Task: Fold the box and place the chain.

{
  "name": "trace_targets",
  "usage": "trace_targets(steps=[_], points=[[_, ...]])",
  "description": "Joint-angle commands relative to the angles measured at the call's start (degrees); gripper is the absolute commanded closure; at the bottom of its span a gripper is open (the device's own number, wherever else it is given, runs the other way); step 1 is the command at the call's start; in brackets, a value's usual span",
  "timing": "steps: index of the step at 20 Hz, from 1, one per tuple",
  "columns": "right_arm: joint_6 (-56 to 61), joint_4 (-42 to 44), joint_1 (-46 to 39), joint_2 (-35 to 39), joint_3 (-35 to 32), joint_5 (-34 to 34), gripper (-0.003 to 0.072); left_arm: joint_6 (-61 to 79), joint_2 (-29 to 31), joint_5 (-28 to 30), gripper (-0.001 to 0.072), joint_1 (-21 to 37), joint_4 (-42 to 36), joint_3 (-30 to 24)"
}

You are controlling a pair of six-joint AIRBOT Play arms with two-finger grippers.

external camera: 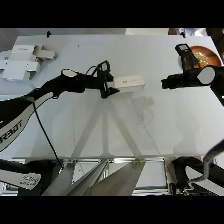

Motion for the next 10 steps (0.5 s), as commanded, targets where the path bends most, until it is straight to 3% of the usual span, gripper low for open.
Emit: trace_targets(steps=[1, 3, 8, 10], points=[[0.00, 0.02, -0.04, 0.07, 0.04, 0.00, 0.0674, -5.97, 4.85, 1.14, 0.0329, 0.09, 0.04, 0.02], [0.00, 0.02, -0.02, 0.04, 0.04, 0.00, 0.0674, -6.27, 8.13, 5.49, 0.0329, 0.11, 0.07, 0.02], [0.00, 0.02, -0.04, 0.04, 0.04, 0.00, 0.0674, -10.47, 14.38, 23.69, 0.0329, 2.29, 0.17, 0.02], [-0.02, 0.02, -0.02, 0.07, 0.04, 0.00, 0.0674, -14.47, 15.39, 26.51, 0.0329, 5.25, 0.22, 0.00]])
